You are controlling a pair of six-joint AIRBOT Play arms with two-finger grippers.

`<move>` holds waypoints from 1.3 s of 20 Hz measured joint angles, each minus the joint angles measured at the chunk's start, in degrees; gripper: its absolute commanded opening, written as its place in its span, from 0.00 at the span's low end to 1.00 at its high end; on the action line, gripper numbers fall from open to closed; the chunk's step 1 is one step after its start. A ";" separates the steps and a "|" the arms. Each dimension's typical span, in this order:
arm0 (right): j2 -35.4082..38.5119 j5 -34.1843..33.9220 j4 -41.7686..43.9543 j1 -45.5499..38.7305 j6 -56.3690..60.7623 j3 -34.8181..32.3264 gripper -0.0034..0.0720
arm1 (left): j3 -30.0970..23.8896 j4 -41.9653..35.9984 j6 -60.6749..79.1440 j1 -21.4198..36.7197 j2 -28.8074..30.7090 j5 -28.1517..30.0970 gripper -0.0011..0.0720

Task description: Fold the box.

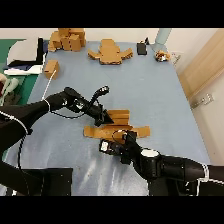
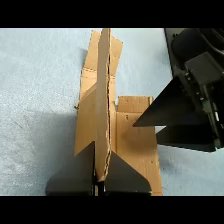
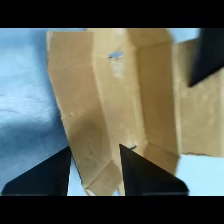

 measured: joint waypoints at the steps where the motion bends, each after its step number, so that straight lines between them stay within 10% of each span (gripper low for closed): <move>1: 0.04 -0.66 -0.52 0.00 0.50 0.22 1.00 | 0.00 -0.02 0.00 0.00 0.00 0.04 0.03; 11: 8.35 1.84 9.38 -14.51 -8.98 -1.16 1.00 | 0.00 -0.02 0.00 0.00 0.00 0.02 0.03; 19: 9.60 10.08 40.39 -34.51 -52.61 -1.70 1.00 | 0.00 -0.02 0.00 -0.02 0.00 0.00 0.03; 26: -0.66 1.33 68.96 -47.52 -90.44 4.04 1.00 | 0.00 -0.02 0.00 -0.02 0.00 0.00 0.03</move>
